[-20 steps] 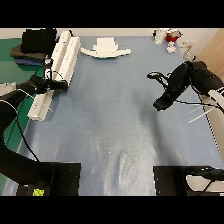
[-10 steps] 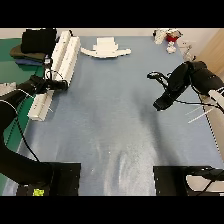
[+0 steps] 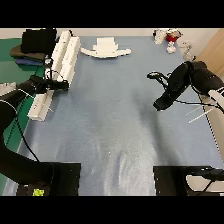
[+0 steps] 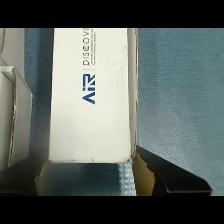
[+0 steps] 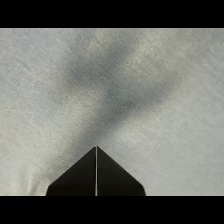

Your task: Fold the box.

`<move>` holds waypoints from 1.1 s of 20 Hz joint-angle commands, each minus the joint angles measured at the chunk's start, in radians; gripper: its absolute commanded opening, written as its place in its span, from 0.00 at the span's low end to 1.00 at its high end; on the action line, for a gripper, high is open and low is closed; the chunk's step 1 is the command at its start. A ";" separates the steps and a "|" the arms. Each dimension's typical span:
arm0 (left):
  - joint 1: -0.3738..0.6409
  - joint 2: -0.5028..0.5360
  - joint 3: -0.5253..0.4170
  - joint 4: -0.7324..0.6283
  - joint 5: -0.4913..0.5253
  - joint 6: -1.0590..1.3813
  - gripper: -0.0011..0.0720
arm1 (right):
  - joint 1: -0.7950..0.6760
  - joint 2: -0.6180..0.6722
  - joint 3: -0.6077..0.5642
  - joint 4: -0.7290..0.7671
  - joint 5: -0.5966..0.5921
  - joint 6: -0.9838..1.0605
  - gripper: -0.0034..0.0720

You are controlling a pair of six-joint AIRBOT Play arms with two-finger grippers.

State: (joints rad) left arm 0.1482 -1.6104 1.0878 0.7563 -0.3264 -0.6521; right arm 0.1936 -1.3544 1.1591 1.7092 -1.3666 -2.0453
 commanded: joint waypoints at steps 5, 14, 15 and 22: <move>0.001 0.042 0.021 0.007 -0.036 0.000 0.95 | 0.000 0.000 0.001 0.000 0.000 0.000 0.05; 0.002 0.157 0.049 0.047 -0.105 0.000 0.95 | 0.000 0.000 0.001 0.000 0.000 0.000 0.05; 0.002 0.183 0.049 0.061 -0.113 -0.002 0.95 | 0.000 0.000 0.001 0.000 0.000 0.000 0.05; 0.001 0.410 0.049 0.066 -0.356 0.000 0.03 | 0.000 0.000 0.001 0.000 0.000 0.000 0.05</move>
State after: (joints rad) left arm 0.1493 -1.2816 1.1358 0.8185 -0.5598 -0.6521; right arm 0.1936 -1.3544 1.1591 1.7092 -1.3666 -2.0453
